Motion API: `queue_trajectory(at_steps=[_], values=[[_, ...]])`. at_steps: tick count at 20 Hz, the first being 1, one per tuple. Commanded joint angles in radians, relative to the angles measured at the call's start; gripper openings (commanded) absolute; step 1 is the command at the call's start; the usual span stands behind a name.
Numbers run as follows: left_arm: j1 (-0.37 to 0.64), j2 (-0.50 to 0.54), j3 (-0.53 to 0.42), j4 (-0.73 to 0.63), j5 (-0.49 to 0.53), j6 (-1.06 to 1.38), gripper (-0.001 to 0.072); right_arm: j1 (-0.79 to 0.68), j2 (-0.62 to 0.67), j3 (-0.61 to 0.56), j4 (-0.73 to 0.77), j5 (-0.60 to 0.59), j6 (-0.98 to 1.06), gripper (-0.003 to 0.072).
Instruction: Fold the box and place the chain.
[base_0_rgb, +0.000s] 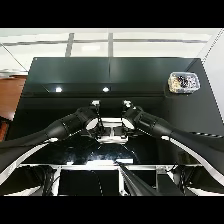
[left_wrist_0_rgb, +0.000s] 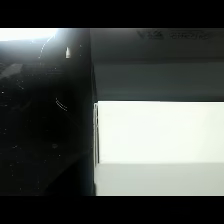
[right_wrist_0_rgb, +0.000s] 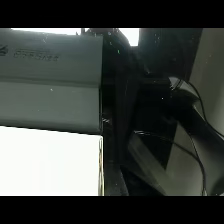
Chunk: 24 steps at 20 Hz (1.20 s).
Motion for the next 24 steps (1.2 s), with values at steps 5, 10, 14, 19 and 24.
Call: queue_trajectory(at_steps=[5, 10, 14, 19, 24], values=[[0.000, 0.000, 0.000, 0.000, 0.001, 0.001, 0.0034, 0.002, -0.002, 0.000, -0.006, -0.006, -0.001, 0.0121], [0.000, 0.000, 0.000, 0.000, 0.001, 0.001, 0.0033, 0.002, -0.002, 0.000, 0.003, -0.019, 0.000, 0.0029], [0.000, 0.000, 0.000, 0.000, 0.001, 0.001, 0.0033, 0.002, -0.002, 0.000, 0.009, -0.022, 0.000, 0.0030], [0.000, 0.000, 0.000, 0.001, 0.001, 0.001, 0.0033, 0.002, -0.001, 0.001, 0.005, -0.022, 0.000, 0.0382], [0.000, 0.000, 0.000, 0.001, 0.001, 0.001, 0.0034, 0.002, 0.008, 0.002, -0.007, -0.019, -0.001, 0.0381]])
